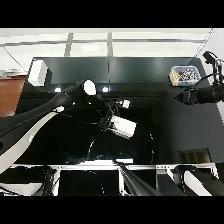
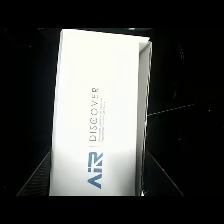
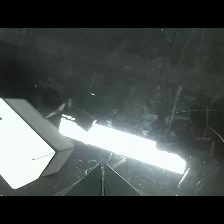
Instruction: Fold the box and place the chain.
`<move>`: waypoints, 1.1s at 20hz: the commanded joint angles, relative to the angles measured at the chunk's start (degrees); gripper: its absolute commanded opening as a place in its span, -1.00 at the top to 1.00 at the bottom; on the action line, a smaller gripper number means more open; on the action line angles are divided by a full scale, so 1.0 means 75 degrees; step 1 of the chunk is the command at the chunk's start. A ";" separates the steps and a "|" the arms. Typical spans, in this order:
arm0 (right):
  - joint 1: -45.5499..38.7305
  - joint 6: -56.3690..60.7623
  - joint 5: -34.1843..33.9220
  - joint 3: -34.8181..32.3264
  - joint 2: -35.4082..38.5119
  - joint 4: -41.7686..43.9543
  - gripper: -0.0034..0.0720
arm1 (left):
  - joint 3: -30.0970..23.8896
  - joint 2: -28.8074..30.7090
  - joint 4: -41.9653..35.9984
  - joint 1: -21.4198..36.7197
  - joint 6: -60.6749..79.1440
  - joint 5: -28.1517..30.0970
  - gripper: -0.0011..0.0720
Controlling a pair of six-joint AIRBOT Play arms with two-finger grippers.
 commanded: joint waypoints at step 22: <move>-0.0003 0.0006 -0.0070 0.0009 0.0003 -0.0003 0.88 | -0.0119 -0.0510 -0.0819 -0.0772 -0.0006 0.1317 0.26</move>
